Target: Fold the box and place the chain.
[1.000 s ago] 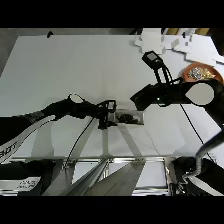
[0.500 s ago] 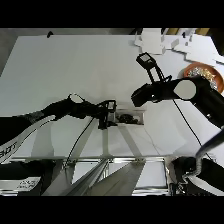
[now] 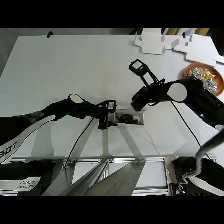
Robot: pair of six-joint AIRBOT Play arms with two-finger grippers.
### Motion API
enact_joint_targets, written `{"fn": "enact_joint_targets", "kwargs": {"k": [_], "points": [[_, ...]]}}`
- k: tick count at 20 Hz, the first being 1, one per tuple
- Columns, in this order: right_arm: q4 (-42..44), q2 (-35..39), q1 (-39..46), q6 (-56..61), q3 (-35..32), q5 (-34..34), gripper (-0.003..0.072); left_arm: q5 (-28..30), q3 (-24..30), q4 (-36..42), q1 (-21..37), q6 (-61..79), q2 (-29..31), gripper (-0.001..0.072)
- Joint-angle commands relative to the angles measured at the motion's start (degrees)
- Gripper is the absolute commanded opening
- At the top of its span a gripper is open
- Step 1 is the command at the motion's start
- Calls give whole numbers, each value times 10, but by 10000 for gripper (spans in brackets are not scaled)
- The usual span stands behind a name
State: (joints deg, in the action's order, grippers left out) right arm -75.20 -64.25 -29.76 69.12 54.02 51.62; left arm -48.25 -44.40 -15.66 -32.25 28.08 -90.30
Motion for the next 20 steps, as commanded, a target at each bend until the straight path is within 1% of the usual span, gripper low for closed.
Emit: {"fn": "enact_joint_targets", "kwargs": {"k": [1,3,11,20], "points": [[-17,-6,-18,-29,-1,-1,156,0,0,0,0,0,0,153],[-17,-7,-30,-54,-2,-2,156,0,0,0,0,0,0,154],[-20,-7,-44,-67,-34,8,156,0,0,0,0,0,0,154],[-28,-7,-106,-114,-34,13,155,0,0,0,0,0,0,154]]}}
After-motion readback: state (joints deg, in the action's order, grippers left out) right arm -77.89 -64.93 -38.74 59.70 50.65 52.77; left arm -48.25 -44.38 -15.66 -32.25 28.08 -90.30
